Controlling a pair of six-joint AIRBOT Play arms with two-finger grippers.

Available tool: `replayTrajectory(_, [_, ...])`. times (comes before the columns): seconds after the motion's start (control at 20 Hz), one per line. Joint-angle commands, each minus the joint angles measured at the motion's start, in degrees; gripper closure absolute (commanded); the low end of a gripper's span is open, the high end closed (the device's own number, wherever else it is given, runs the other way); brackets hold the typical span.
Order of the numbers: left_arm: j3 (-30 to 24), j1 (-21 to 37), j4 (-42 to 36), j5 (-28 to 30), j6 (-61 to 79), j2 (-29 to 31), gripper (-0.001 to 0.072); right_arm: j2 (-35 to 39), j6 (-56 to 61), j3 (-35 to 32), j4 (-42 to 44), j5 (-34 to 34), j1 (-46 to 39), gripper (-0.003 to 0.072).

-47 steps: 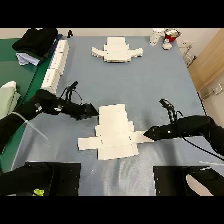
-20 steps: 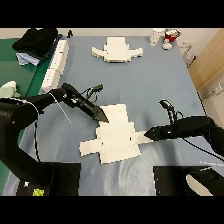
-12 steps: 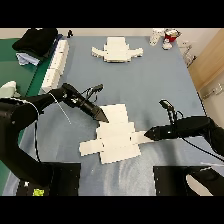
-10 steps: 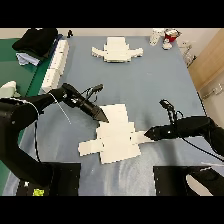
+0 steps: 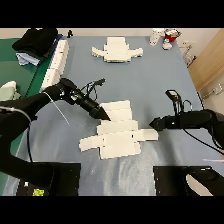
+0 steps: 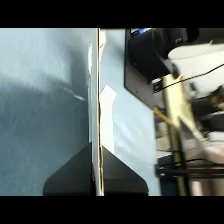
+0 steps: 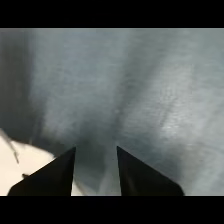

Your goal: Fold the box.

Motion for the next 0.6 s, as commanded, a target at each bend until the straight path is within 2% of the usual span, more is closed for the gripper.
replayTrajectory(0.0, [-2.6, -4.0, 3.7, 10.2, 7.8, 9.0, 0.0703, 0.0, 14.6, 5.4, -13.3, 1.6, 0.0, 0.0282])
replayTrajectory(0.2, [-10.7, -10.4, 4.3, 22.8, 13.3, 22.1, 0.0703, 0.0, 22.2, 7.1, -14.9, 2.8, 0.0, 0.0283])
replayTrajectory(0.35, [-18.3, -17.1, 4.3, 35.3, 16.6, 31.4, 0.0703, 0.0, 23.9, 7.1, -14.5, 3.5, 0.0, 0.0283])
replayTrajectory(0.55, [-27.6, -27.3, 4.3, 52.2, 16.7, 39.6, 0.0703, 0.0, 24.1, 7.1, -13.5, 4.8, 0.0, 0.0283])
